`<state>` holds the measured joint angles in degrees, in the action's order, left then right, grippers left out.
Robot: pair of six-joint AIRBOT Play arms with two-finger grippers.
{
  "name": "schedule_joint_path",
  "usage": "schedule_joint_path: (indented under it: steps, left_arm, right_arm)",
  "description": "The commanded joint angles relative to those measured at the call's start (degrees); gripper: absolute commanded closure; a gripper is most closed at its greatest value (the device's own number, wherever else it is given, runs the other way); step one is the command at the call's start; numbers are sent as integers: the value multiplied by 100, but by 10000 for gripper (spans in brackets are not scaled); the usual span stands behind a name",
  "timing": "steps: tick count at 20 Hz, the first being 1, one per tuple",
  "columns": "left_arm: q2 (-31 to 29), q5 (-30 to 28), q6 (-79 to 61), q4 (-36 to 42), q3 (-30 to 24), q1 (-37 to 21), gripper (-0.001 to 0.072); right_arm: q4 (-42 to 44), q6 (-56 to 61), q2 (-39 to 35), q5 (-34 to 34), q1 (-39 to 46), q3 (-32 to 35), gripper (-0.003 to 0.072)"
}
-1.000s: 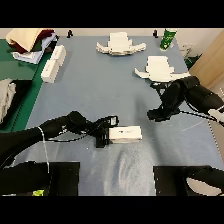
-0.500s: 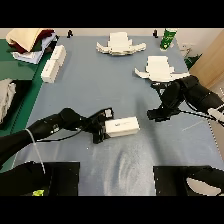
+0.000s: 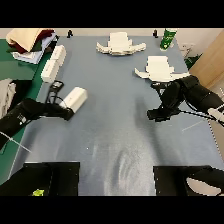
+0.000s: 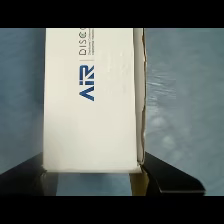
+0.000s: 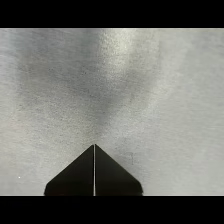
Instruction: Fold the box.
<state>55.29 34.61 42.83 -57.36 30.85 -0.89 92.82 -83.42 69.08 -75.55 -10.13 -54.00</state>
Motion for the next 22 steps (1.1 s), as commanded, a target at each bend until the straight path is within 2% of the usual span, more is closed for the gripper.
schedule_joint_path:
  steps: [1,3,5,11,17,22]
  left_arm:
    - [142,-48,503,-326,181,-1504,184]
    - [295,-173,498,-326,382,-2065,184]
    - [595,-153,448,-326,680,-2326,184]
    - [2109,-214,415,-302,2026,-2149,184]
    - [3598,-348,529,-245,3613,-1596,184]
    - [4494,-184,765,-247,4774,-1515,184]
  right_arm:
    - [0,2,2,0,2,-7,681]
    - [0,2,2,0,2,-7,681]
    - [0,2,2,0,2,-7,681]
    - [0,2,2,0,2,-7,681]
    - [0,2,2,0,2,-7,681]
    - [0,2,2,0,2,-7,682]
